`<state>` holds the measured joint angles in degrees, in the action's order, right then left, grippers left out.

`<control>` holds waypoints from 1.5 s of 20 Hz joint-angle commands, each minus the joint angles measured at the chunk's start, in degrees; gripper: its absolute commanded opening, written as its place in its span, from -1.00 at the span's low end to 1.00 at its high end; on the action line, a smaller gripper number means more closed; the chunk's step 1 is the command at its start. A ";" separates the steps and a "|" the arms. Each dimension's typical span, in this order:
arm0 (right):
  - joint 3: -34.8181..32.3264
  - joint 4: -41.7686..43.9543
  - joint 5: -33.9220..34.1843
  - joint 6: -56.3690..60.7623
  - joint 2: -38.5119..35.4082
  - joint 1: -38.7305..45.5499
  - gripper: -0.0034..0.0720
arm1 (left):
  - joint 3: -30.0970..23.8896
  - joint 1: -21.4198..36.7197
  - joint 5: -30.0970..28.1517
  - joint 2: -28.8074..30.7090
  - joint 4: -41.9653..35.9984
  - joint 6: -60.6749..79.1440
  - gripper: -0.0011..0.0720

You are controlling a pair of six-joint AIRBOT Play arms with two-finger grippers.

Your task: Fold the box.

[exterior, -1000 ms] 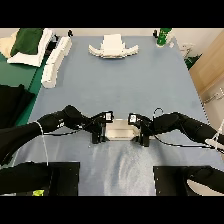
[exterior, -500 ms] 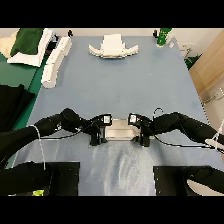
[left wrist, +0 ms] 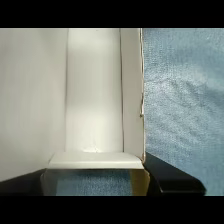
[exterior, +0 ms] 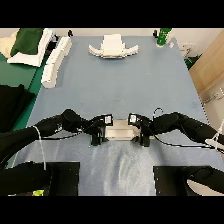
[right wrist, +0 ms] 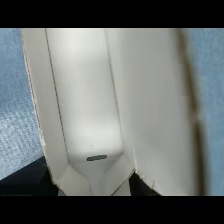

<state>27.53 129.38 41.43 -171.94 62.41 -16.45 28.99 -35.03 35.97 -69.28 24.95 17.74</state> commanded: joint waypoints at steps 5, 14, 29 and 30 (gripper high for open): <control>0.02 0.04 0.00 0.02 0.02 0.02 0.46 | -0.02 -0.02 -0.92 0.04 -0.52 -0.50 0.13; 0.02 0.04 0.00 0.02 0.02 0.02 0.46 | -0.02 0.00 -0.92 0.04 -0.52 -0.66 0.21; 0.02 0.07 0.17 0.02 0.02 0.02 0.46 | -0.02 0.00 -0.92 0.04 -0.52 -0.66 0.21; 0.02 0.04 0.50 0.02 0.07 0.02 0.46 | -0.02 0.00 -0.92 0.04 -0.52 -0.66 0.21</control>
